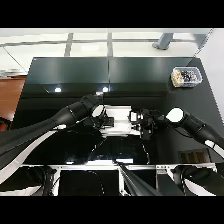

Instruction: Fold the box and place the chain.

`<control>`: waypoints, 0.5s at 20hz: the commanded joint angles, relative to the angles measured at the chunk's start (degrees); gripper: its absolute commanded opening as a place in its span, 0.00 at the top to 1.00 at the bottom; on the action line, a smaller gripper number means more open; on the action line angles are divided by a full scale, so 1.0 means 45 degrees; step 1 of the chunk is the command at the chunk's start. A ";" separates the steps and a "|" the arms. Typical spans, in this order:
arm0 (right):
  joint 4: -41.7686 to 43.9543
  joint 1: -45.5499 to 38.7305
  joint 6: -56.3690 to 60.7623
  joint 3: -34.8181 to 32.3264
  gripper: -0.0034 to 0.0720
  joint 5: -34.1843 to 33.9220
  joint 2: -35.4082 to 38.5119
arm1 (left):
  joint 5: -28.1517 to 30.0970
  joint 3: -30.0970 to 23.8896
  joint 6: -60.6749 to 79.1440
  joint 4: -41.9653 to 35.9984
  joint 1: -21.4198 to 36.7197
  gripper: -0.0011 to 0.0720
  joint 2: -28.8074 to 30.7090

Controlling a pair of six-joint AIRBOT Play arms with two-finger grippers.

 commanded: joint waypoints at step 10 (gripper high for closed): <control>0.3308 0.0019 0.0053 -0.0053 0.75 0.0471 -0.1452 | 0.0019 0.0015 0.0019 -0.0044 0.0005 0.95 0.0005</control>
